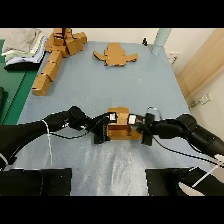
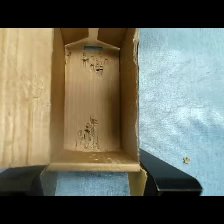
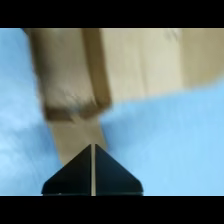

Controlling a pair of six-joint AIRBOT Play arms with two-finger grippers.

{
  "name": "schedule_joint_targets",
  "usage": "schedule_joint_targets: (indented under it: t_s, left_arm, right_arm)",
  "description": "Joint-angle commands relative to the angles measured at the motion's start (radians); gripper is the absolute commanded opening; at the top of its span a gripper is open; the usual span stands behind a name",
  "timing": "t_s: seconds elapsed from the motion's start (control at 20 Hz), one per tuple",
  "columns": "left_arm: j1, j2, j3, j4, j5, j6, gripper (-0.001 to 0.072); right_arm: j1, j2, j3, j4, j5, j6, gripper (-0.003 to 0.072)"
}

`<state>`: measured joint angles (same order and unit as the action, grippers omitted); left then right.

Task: Fold the box.

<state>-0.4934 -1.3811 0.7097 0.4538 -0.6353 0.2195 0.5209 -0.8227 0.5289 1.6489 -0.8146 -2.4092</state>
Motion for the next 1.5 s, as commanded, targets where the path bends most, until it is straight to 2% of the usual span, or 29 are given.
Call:
schedule_joint_targets:
  t_s: [0.0,0.05,0.1,0.2,0.25,0.4,0.5,0.6,1.0,1.3,1.35,1.45]
  left_arm:
    - [0.001,0.000,0.000,0.002,0.000,0.001,0.0479]
    - [0.001,0.000,0.000,0.002,-0.001,0.000,0.0478]
    - [0.001,0.000,0.000,0.002,0.000,0.001,0.0479]
    - [0.001,0.000,0.000,0.002,-0.001,0.000,0.0479]
    - [0.001,0.000,0.000,0.002,0.000,0.001,0.0479]
    - [0.001,0.000,0.000,0.002,-0.001,0.001,0.0479]
    - [0.001,0.000,0.000,0.002,-0.001,0.000,0.0479]
    - [0.001,0.000,0.000,0.002,-0.001,0.001,0.0479]
    - [0.000,0.000,0.000,0.002,0.000,0.001,0.0479]
    - [0.001,0.000,0.000,0.002,0.000,0.001,0.0479]
    - [0.001,0.000,0.000,0.002,0.000,0.001,0.0479]
    - [0.001,0.000,0.000,0.002,0.000,0.001,0.0478]
  right_arm:
    - [-0.034,0.084,0.014,-0.550,-0.196,0.679,0.0004]
    - [-0.072,0.086,0.014,-0.623,-0.224,0.854,0.0004]
    - [-0.125,0.079,0.013,-0.633,-0.228,0.983,0.0003]
    - [-0.242,0.033,0.013,-0.467,-0.210,1.061,0.0003]
    - [-0.291,-0.007,0.013,-0.325,-0.199,1.046,0.0003]
    - [-0.343,-0.130,0.014,0.059,-0.172,0.812,0.0003]
    - [-0.341,-0.184,0.014,0.222,-0.172,0.715,0.0002]
    - [-0.332,-0.181,0.015,0.329,-0.184,0.658,0.0002]
    - [-0.251,-0.148,0.025,0.418,-0.181,0.630,0.0002]
    - [-0.249,-0.148,0.089,0.447,-0.190,0.620,0.0004]
    - [-0.249,-0.148,0.104,0.450,-0.195,0.621,0.0055]
    - [-0.249,-0.148,0.129,0.458,-0.197,0.630,0.0368]
